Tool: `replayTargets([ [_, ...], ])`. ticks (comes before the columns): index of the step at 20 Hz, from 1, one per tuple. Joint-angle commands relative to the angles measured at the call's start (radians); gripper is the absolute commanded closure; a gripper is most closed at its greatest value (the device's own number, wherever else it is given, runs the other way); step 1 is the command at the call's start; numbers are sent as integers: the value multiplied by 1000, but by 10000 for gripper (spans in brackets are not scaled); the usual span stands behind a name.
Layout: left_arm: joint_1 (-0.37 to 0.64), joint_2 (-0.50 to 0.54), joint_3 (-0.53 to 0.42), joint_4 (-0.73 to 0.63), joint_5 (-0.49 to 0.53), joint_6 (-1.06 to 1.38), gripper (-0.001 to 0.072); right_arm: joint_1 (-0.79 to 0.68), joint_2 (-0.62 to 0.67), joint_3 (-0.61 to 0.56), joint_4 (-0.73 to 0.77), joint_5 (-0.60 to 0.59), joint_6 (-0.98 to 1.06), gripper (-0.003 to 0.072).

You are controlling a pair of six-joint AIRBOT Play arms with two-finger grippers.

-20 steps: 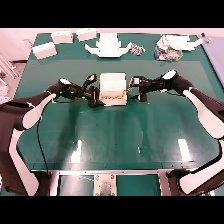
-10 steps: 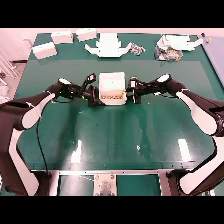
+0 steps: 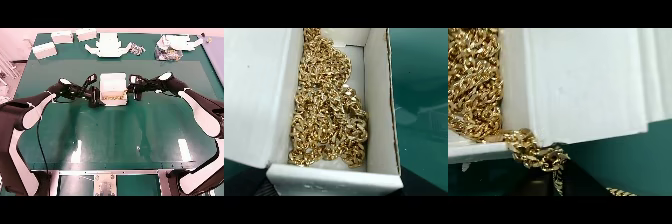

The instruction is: Fold the box and place the chain.

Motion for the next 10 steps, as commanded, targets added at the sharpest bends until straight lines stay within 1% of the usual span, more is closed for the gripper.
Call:
replayTargets([
  [1, 2, 1, 0, 0, 1, 0, 222, -1, 65, 2, -10, -7, 102, 674],
  [3, 2, 1, 0, 0, 1, 0, 222, 1, 118, 2, -55, -7, 187, 675],
  [6, 2, 1, 0, 0, 1, 0, 221, 10, 192, 1, -162, 8, 347, 675],
  [10, 2, 1, 0, 0, 1, 0, 222, 45, 282, 0, -252, 119, 493, 676],
])
